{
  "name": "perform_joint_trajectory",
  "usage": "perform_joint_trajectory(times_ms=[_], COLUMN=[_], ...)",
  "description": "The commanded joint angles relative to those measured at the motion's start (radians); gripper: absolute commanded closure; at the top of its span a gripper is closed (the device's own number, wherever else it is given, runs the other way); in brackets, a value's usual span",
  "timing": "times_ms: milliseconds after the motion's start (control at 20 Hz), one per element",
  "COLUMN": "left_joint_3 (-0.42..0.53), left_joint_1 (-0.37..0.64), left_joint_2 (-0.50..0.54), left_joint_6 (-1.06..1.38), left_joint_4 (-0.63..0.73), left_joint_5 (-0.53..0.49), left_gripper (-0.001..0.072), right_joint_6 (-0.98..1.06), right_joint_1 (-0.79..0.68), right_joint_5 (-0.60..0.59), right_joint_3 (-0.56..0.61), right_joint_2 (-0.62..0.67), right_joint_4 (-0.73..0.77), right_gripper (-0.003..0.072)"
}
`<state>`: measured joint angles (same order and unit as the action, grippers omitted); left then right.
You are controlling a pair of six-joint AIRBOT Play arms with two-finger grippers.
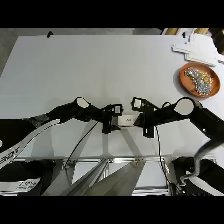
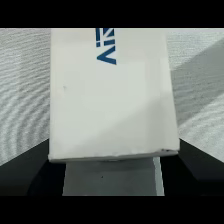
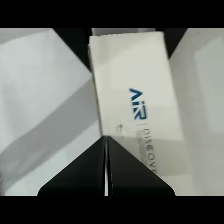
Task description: Fold the box and place the chain.
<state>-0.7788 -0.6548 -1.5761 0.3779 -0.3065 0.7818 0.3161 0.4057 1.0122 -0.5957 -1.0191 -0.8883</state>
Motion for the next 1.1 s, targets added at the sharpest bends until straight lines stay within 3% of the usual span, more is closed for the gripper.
perform_joint_trajectory(times_ms=[0,350,650,800,1050], left_joint_3=[-0.001,-0.001,-0.001,-0.001,-0.001], left_joint_1=[-0.001,-0.001,0.000,0.000,0.000], left_joint_2=[0.000,0.000,0.000,0.000,0.000], left_joint_6=[-0.001,-0.001,-0.001,-0.001,-0.001], left_joint_4=[0.000,0.000,0.000,0.000,0.000], left_joint_5=[0.000,0.000,0.000,0.000,0.000], left_gripper=[0.0399,0.0399,0.0399,0.0399,0.0399], right_joint_6=[-0.011,-0.011,-0.090,-0.089,-0.085], right_joint_1=[0.004,0.005,0.003,0.003,0.003], right_joint_5=[-0.038,-0.071,-0.105,-0.166,-0.156], right_joint_3=[0.053,0.072,0.072,0.074,0.074], right_joint_2=[-0.009,-0.005,0.110,0.087,-0.042], right_joint_4=[-0.005,0.032,0.118,0.118,0.118], right_gripper=[0.0670,0.0671,0.0671,0.0671,0.0671])
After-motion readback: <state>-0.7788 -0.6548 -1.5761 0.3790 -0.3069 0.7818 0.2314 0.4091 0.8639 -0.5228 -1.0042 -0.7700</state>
